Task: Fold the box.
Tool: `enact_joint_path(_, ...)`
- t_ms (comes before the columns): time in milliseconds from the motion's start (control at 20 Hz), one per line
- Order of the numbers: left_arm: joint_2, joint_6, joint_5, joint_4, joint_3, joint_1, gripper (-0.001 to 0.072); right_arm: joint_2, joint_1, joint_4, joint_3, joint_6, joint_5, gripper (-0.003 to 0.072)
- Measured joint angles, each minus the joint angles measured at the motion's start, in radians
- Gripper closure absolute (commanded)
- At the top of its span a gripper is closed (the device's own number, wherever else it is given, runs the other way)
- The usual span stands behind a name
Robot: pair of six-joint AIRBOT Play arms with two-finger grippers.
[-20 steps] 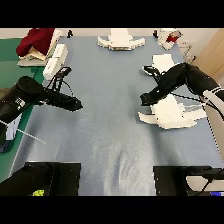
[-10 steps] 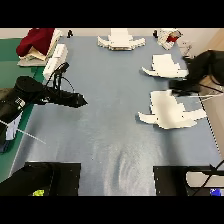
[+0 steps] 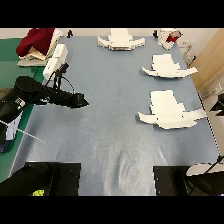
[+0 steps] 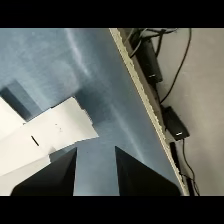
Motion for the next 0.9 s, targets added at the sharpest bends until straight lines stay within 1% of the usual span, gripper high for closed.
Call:
enact_joint_path(150,0.0,-0.012,-0.005,-0.009,0.0,0.0,0.0694,-0.068,-0.066,0.099,0.001,-0.102,-0.042,0.0297)
enact_joint_path(400,0.0,-0.021,-0.008,-0.024,0.0,0.0,0.0694,-0.152,-0.083,0.211,0.005,-0.207,-0.078,0.0301)
enact_joint_path(450,0.0,-0.022,-0.009,-0.025,0.0,0.0,0.0694,-0.163,-0.078,0.22,0.006,-0.218,-0.08,0.031)
enact_joint_path(500,0.0,-0.024,-0.01,-0.026,0.0,0.0,0.0695,-0.17,-0.074,0.23,0.007,-0.227,-0.084,0.0344)
enact_joint_path(550,0.0,-0.024,-0.011,-0.029,0.0,0.0,0.0695,-0.176,-0.068,0.238,0.007,-0.239,-0.087,0.0353)
enact_joint_path(600,0.0,-0.025,-0.014,-0.03,0.0,0.0,0.0695,-0.181,-0.061,0.248,0.008,-0.25,-0.092,0.0383)
enact_joint_path(650,0.0,-0.025,-0.014,-0.03,0.0,0.0,0.0695,-0.183,-0.052,0.262,0.01,-0.261,-0.096,0.0456)
enact_joint_path(700,0.0,-0.025,-0.017,-0.031,0.0,0.0,0.0695,-0.186,-0.042,0.272,0.012,-0.269,-0.101,0.0569)
enact_joint_path(750,0.0,-0.025,-0.022,-0.031,0.0,0.0,0.0695,-0.187,-0.029,0.279,0.013,-0.277,-0.106,0.0652)
enact_joint_path(800,0.0,-0.025,-0.026,-0.031,0.0,0.0,0.0695,-0.188,-0.016,0.284,0.015,-0.283,-0.111,0.0682)
enact_joint_path(900,0.0,-0.024,-0.038,-0.031,0.0,0.0,0.0695,-0.19,0.019,0.293,0.017,-0.293,-0.12,0.0685)
